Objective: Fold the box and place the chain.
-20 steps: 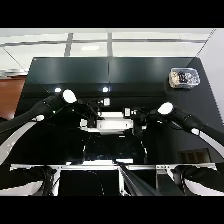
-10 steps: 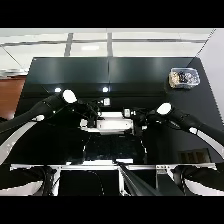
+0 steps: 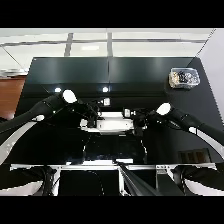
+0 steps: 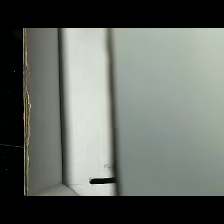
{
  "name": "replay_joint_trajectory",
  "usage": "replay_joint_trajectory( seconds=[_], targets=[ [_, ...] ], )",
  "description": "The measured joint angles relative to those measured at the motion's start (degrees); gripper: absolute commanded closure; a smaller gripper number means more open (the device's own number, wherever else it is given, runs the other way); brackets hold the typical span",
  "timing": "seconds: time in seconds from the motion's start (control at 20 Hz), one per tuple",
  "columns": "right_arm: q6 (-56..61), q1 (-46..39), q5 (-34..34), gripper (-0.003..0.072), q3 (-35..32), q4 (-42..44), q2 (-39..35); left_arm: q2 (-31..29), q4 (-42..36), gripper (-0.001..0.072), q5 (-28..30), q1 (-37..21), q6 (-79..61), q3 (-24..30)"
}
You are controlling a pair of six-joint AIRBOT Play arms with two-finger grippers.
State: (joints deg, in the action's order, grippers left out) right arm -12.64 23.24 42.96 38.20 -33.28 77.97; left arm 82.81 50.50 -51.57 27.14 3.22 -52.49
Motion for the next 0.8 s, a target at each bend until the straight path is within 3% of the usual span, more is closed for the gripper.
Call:
replay_joint_trajectory(
  seconds=[0.2,0.3,0.45,0.5,0.6,0.65,0.8],
  targets=[
    [0.11,0.00,-0.02,-0.0015,0.00,0.00,0.28,0.00,0.00,0.0682,0.02,0.00,0.00,0.00],
    [0.20,0.00,-0.22,0.0213,0.02,0.02,0.35,0.00,0.00,0.0682,0.02,0.00,0.00,0.00],
    [0.26,0.00,-0.15,0.0212,0.02,0.00,0.35,0.00,0.02,0.0676,0.02,0.00,0.00,0.00],
    [0.26,0.00,-0.15,0.0212,0.02,-0.04,0.35,0.00,0.02,0.0543,0.02,0.00,-0.02,0.00],
    [0.26,0.00,-0.15,0.0212,0.02,-0.09,0.35,-0.15,0.44,0.0143,-0.24,0.00,0.28,-0.13],
    [0.26,0.00,-0.15,0.0212,0.02,-0.11,0.35,-0.57,0.35,-0.0001,-0.07,-0.04,0.98,-0.42],
    [0.26,0.00,-0.15,0.0212,0.02,-0.15,0.35,-3.56,3.32,-0.0001,-1.92,-0.42,6.62,-1.29]
  ],
)
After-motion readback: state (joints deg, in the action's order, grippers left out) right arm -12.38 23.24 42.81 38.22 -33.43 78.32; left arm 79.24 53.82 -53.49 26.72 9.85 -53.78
